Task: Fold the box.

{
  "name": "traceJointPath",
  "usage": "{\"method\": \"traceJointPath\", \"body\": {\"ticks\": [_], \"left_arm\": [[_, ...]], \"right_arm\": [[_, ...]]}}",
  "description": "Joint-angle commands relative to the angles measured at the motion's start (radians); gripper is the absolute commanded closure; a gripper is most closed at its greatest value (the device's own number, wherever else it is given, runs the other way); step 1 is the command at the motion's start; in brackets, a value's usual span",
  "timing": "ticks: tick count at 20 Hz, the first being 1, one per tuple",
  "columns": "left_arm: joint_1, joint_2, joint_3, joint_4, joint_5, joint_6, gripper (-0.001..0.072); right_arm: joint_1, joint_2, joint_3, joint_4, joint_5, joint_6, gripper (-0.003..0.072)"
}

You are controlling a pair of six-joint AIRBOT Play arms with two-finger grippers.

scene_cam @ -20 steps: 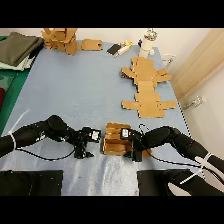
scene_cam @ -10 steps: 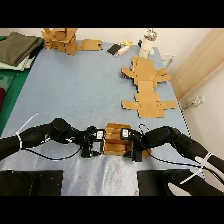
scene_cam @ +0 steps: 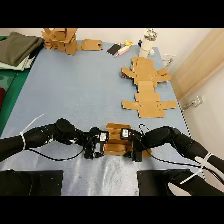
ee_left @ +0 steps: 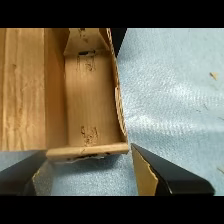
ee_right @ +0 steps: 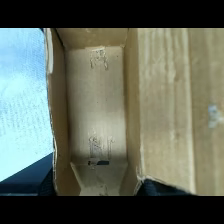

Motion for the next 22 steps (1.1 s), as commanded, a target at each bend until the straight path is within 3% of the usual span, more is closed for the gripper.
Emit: {"method": "traceJointPath", "body": {"ticks": [1, 22], "left_arm": [[-0.02, -0.001, 0.002, -0.005, 0.02, -0.002, -0.0011], [-0.047, -0.014, 0.019, -0.037, 0.05, -0.072, -0.001]], "right_arm": [[0.001, 0.0, 0.0, 0.001, 0.0, 0.0, 0.0191], [0.001, 0.0, 0.0, 0.001, 0.0, 0.0, 0.0191]]}}
